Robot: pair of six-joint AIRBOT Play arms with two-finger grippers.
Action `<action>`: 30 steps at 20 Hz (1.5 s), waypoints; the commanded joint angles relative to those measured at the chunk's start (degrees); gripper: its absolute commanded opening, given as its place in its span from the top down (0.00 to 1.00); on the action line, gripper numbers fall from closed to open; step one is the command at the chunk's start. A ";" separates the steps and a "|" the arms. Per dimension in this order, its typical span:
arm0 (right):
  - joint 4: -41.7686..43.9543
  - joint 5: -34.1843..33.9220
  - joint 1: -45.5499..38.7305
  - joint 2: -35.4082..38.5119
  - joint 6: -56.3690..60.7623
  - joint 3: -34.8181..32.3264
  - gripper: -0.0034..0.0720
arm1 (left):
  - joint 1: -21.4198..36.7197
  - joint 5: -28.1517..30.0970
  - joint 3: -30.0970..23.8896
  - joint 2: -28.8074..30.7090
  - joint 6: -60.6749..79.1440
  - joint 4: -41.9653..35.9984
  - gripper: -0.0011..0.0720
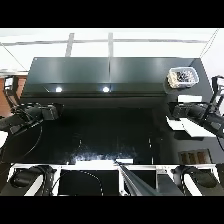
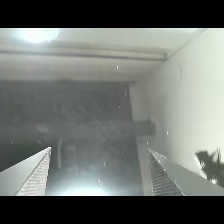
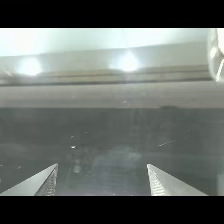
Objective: Fold the box and place the chain.
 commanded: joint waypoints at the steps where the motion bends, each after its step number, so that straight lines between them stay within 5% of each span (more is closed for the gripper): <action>1: -6.88 -1.68 -1.14 -1.40 3.63 0.09 0.12 | -0.02 -5.27 -0.02 -1.99 -0.07 -1.70 0.02; 5: -21.70 -1.70 -13.11 -6.69 15.85 5.84 0.12 | -0.02 -8.63 -0.02 -2.89 -0.07 -1.95 0.02; 9: -22.53 2.49 -28.79 -19.45 18.25 17.14 0.12 | -0.02 -8.46 -0.02 -2.89 -0.07 -1.95 0.02; 14: -21.92 17.92 -43.67 -36.59 20.35 32.54 0.12 | -0.02 -8.50 -0.02 -2.91 -0.07 -1.95 0.02; 24: -16.74 29.92 -60.67 -56.81 10.12 44.78 0.12 | -0.02 -8.68 -0.02 -3.10 -0.04 -1.97 0.02; 30: 5.31 42.42 -67.21 -67.65 -10.16 49.62 0.12 | -0.02 -8.76 -0.02 -3.10 -0.02 -1.92 0.02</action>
